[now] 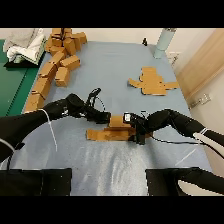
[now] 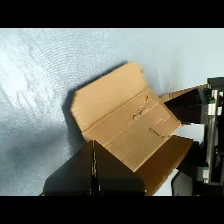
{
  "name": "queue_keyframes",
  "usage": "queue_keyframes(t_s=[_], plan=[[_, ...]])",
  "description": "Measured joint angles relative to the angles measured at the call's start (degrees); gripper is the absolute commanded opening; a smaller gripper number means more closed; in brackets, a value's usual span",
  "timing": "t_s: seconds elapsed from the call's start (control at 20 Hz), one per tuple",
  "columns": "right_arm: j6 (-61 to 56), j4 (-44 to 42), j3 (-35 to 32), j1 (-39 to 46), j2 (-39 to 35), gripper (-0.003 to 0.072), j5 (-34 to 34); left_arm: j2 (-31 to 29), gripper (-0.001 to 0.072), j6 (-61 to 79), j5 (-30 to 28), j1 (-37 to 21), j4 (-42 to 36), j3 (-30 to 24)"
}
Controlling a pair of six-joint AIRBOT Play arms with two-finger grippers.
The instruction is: Fold the box.
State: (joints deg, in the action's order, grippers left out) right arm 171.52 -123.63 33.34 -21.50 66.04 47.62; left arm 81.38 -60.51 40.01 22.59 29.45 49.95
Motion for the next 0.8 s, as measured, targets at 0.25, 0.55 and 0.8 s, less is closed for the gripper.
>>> queue_keyframes(t_s=[0.25, 0.55, 0.8], plan=[[0.0, 0.0, 0.0, 0.0, 0.0, 0.0511, 0.0, -9.2, 0.0011, 6.5, 1.7, -3.6, -1.2, -1.3], [0.0, 0.0, 0.0, 0.0, 0.0, 0.0511, 0.0, -29.3, 0.0011, 18.3, 6.6, -9.7, -0.9, -13.0], [0.0, 0.0, 0.0, 0.0, 0.0, 0.0511, 0.0, -43.6, 0.0227, 30.2, 11.4, -7.0, 1.9, -21.1]])
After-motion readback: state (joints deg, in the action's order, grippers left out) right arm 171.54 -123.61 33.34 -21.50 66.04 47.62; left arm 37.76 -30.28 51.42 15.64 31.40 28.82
